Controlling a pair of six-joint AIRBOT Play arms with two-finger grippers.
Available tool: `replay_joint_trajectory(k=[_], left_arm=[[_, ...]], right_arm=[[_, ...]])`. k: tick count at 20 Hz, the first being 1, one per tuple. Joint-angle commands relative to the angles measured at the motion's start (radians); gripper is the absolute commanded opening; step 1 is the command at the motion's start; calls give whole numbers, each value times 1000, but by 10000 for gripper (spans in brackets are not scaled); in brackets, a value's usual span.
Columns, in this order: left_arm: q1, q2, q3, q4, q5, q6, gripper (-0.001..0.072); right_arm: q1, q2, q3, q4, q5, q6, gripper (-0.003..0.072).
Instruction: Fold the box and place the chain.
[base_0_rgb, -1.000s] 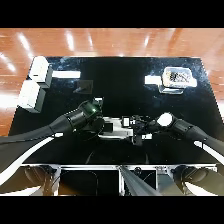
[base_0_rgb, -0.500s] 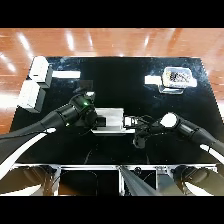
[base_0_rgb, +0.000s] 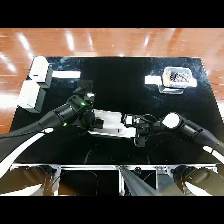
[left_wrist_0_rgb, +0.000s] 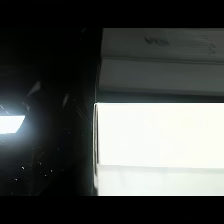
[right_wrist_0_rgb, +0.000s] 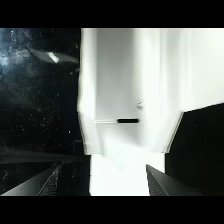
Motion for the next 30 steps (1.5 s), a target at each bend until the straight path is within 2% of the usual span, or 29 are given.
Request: replay_joint_trajectory(k=[1, 10, 15, 17, 18, 19, 25, 30], left_arm=[[5, 0, -2, -3, -4, 46, 23], [13, -11, -2, -48, -61, 37, 23], [13, -33, -2, -60, -58, 37, 23], [13, -34, -2, -60, -58, 37, 23], [13, -34, -2, -60, -58, 37, 23], [13, -34, -2, -60, -58, 37, 23], [13, -34, -2, -60, -58, 37, 23], [13, -34, -2, -60, -56, 37, 23]], right_arm=[[-2, 1, 0, -2, -30, 0, 633], [69, -11, 0, 84, -204, -43, 633], [69, -30, 0, 129, -205, -44, 629], [69, -30, 0, 127, -197, -45, 416], [69, -30, 0, 127, -195, -45, 413], [69, -30, 0, 126, -190, -45, 324], [69, -30, 0, 117, -176, -45, 327], [58, -29, 0, 43, -178, -18, 329]])
